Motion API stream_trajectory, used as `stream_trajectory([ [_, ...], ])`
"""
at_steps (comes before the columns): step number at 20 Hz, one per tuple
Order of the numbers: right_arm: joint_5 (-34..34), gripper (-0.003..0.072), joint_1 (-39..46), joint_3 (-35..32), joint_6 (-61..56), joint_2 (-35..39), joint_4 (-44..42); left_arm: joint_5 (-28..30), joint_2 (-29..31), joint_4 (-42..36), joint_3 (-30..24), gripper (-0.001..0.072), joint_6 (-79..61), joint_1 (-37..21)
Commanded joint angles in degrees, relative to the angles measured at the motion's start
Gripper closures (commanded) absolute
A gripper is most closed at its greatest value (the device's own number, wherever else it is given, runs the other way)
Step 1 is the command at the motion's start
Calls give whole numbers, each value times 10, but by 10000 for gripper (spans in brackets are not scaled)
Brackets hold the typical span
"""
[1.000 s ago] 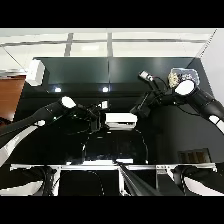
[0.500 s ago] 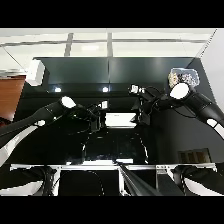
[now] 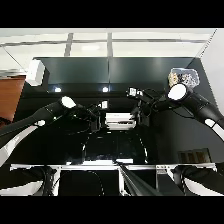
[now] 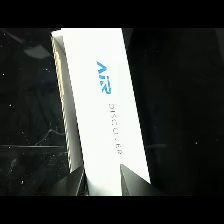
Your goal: Fold the box and place the chain.
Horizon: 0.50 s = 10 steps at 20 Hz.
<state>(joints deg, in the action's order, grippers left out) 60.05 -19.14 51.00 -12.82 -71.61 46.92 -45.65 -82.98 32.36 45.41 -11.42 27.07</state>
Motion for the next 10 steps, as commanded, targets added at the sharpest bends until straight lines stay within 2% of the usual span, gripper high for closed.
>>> stream_trajectory([
  [1,4,450,0,-1,0,-1,1,0,0,0,0,222,-2,0],
  [7,4,447,0,-23,0,-1,1,0,0,0,0,222,-2,0],
  [9,4,340,0,-30,0,-1,1,0,0,0,0,222,-2,0],
  [10,4,340,0,-31,0,-1,2,1,0,0,0,222,-2,0],
])
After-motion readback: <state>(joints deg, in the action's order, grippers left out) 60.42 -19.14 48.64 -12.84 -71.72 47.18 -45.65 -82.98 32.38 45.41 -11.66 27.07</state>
